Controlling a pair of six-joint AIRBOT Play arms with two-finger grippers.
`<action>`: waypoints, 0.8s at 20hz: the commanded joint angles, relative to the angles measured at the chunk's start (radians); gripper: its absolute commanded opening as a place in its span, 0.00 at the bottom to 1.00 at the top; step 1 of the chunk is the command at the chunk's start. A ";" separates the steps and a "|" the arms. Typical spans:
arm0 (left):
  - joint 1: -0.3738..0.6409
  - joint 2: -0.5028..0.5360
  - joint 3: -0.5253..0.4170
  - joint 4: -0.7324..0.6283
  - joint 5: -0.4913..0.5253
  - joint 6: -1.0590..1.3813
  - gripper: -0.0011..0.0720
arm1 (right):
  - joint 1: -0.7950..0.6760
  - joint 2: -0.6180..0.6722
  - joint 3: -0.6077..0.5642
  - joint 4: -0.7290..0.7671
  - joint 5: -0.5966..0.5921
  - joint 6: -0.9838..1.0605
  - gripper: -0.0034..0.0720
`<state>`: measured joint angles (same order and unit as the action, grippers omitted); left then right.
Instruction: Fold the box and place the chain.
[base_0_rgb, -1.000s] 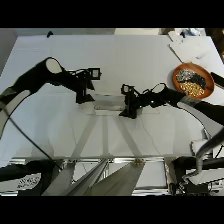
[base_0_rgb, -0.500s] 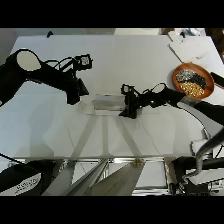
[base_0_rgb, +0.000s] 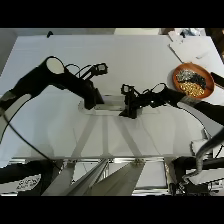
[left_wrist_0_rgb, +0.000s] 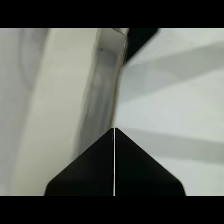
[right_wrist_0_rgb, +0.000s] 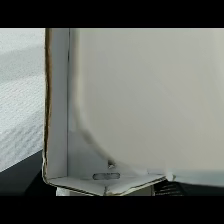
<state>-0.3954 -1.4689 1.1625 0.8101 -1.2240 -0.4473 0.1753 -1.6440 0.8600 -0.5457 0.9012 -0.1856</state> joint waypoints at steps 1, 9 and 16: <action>0.000 -0.090 0.017 -0.079 0.219 0.014 0.03 | 0.000 0.000 0.000 0.000 0.000 0.000 0.71; 0.045 -0.206 0.018 -0.107 0.479 -0.162 0.03 | 0.000 0.000 0.000 0.000 0.000 0.000 0.71; 0.045 -0.229 0.018 -0.106 0.442 -0.155 0.03 | 0.000 0.000 0.000 0.000 0.000 0.000 0.71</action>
<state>-0.3553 -1.7008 1.1801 0.7040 -0.7784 -0.6003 0.1753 -1.6440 0.8600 -0.5449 0.9012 -0.1848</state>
